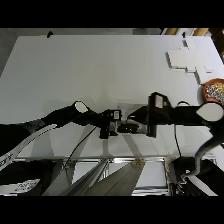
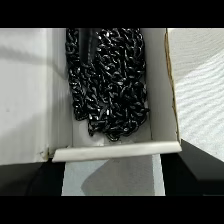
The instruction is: Fold the box and place the chain.
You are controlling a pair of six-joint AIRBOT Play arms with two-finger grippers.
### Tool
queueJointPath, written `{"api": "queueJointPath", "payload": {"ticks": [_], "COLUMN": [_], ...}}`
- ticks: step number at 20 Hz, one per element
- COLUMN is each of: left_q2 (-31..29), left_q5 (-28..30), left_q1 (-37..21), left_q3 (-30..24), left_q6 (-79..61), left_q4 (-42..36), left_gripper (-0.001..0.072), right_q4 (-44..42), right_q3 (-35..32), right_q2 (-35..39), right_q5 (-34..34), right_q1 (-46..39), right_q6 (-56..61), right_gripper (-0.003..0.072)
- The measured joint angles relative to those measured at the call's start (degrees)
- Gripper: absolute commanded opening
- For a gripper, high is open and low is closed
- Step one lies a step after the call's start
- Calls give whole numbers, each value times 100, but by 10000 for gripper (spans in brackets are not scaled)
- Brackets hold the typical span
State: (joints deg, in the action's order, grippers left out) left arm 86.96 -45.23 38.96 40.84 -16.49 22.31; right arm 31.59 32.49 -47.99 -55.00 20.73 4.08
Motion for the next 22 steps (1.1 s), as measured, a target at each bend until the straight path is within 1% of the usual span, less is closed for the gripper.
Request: {"api": "queueJointPath", "payload": {"ticks": [3,6,7,11,12,14,15,16,17,19,20,22], "left_q2": [0,0,0,0,0,0,0,0,0,0,0,0], "left_q5": [0,0,0,0,0,0,0,0,-2,-2,-2,0], "left_q1": [0,0,0,0,0,0,0,0,0,0,0,0], "left_q3": [0,0,0,0,0,0,0,0,0,0,0,0], "left_q6": [0,0,0,0,0,2,0,0,0,2,0,2], "left_q4": [0,0,0,0,0,0,0,0,0,0,0,0], "left_gripper": [289,289,289,289,289,289,289,289,289,289,289,289], "right_q4": [382,640,680,675,658,761,922,1110,1285,1574,1633,1639], "right_q3": [-17,-22,-22,-22,-20,92,243,450,708,1340,1602,1971], "right_q2": [-413,-671,-748,-1095,-1147,-1215,-1239,-1259,-1274,-1327,-1373,-1543], "right_q5": [133,190,210,291,308,214,13,-188,-420,-850,-914,-767], "right_q1": [177,247,258,282,282,258,210,133,31,-269,-426,-706], "right_q6": [304,503,525,601,603,643,739,861,984,1106,1088,990], "right_gripper": [22,23,37,211,235,233,196,132,22,22,21,21]}}
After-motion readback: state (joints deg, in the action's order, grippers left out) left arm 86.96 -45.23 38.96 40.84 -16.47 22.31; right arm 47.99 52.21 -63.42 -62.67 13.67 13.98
